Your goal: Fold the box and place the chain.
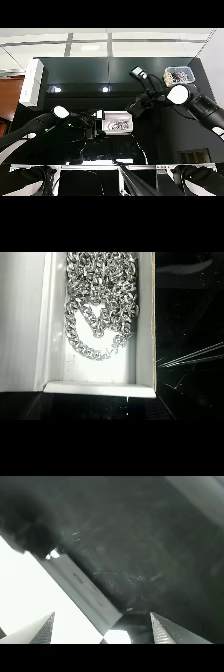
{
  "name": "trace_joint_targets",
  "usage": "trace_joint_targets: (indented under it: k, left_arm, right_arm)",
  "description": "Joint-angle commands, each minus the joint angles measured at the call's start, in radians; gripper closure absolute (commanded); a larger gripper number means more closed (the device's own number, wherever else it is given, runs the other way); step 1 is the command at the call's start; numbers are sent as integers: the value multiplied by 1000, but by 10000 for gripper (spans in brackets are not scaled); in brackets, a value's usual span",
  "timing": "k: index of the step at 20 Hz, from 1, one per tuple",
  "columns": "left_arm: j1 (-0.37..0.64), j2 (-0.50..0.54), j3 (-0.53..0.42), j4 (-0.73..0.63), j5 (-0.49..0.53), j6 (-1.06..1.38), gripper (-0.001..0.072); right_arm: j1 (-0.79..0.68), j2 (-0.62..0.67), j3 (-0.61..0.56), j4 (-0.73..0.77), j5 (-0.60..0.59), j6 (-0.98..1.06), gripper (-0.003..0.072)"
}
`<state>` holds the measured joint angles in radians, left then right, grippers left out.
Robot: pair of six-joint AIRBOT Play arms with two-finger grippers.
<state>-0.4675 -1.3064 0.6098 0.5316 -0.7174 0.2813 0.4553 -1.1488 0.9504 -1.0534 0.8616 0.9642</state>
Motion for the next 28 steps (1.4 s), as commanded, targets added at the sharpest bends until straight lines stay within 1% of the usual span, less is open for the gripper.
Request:
trace_joint_targets:
  k: [1,2,4,7,9,13,15,17,20,26,27,28]
  left_arm:
    - [0,-1,0,3,3,-1,349]
    - [0,-1,0,3,3,-1,349]
    - [0,-1,0,3,3,-1,349]
    - [0,-1,0,3,2,-1,349]
    - [0,-1,0,3,2,-1,349]
    - [0,-1,0,3,3,-1,349]
    - [0,-1,0,3,3,-1,349]
    - [0,-1,0,3,3,-1,349]
    - [0,-1,0,3,3,-1,349]
    - [0,-1,0,3,3,-1,349]
    - [0,-1,0,3,2,-1,349]
    - [0,-1,0,3,3,-1,349]
  right_arm:
    - [34,-2,0,3,21,-240,-14]
    - [39,-2,2,3,51,-300,-14]
    - [17,-2,5,85,143,-390,-14]
    - [-21,-2,5,201,221,-489,-13]
    - [-32,-2,-13,242,215,-555,-14]
    - [-31,-2,-126,257,105,-695,-14]
    - [-31,-2,-150,258,71,-716,-14]
    - [-31,-3,-151,265,72,-716,-14]
    - [-31,-3,-153,324,72,-763,-14]
    - [-31,-35,-153,328,78,-764,-12]
    - [-31,-39,-153,327,76,-764,77]
    - [-31,-39,-153,327,77,-763,263]
